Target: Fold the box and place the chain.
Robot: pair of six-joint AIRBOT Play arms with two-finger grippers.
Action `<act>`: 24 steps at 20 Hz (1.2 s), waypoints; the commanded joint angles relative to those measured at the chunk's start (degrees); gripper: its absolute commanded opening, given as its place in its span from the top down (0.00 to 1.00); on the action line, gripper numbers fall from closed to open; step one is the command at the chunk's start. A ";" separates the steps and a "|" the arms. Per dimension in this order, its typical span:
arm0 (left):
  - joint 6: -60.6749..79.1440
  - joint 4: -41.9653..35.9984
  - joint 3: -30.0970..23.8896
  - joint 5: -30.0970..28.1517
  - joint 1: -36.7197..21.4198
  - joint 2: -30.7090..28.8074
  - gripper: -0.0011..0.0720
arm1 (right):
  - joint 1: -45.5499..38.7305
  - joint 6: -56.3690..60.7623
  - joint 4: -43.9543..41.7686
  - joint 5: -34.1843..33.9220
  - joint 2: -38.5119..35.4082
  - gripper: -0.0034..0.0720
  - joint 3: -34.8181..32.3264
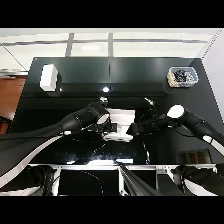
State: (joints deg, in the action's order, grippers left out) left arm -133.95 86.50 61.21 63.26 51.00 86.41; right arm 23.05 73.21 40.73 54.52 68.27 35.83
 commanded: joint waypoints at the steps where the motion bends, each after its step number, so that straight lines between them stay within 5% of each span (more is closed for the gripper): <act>1: -0.02 0.02 0.02 0.04 -0.02 -0.02 0.94 | 8.33 22.71 19.28 -3.06 0.02 0.31 5.64; 7: 0.00 0.11 0.02 0.00 -0.02 -0.02 0.94 | 17.44 50.03 37.81 1.46 0.57 0.42 11.43; 12: -0.02 0.11 0.02 -0.31 -0.02 -0.02 0.94 | 21.77 54.69 42.47 6.56 5.57 0.56 15.91; 24: -0.02 0.11 0.02 -0.22 -0.02 -0.02 0.94 | 22.91 58.31 44.17 6.71 9.64 0.56 16.17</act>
State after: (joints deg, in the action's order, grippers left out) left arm -133.95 86.54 61.21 63.07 51.00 86.41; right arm 45.87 130.87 84.40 61.12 76.97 51.94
